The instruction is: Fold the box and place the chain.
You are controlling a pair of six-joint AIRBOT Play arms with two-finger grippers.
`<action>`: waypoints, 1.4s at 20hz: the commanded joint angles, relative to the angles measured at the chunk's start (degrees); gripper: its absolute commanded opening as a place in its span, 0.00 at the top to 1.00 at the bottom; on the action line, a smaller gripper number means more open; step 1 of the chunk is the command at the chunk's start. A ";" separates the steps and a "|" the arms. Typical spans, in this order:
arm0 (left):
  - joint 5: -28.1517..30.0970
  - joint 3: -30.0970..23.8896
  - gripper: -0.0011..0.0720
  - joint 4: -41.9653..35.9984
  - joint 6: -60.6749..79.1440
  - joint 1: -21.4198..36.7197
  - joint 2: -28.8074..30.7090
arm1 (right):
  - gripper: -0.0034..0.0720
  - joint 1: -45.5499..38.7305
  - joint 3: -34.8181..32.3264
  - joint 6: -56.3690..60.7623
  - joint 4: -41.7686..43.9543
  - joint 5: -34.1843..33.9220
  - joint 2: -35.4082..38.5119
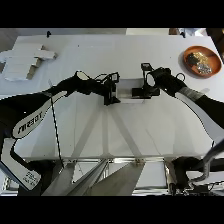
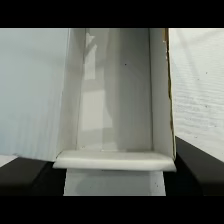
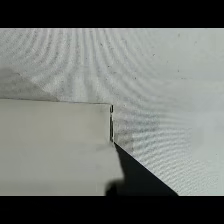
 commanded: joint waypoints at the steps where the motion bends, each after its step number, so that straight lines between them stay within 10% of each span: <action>1: 0.02 0.02 0.60 0.04 0.02 0.02 0.00 | 0.72 0.09 -0.04 0.61 0.35 -0.07 -0.07; 3: 0.02 0.02 0.60 0.04 0.02 0.02 0.00 | 0.48 0.09 -0.04 0.61 0.31 -0.04 0.37; 16: 0.04 0.02 0.60 0.04 0.00 0.02 0.00 | 0.48 -17.38 1.62 -5.55 -13.44 -6.93 22.80; 28: 0.02 0.02 0.60 0.04 0.00 0.02 0.00 | 0.47 -53.83 10.34 -18.67 -3.85 -19.39 0.76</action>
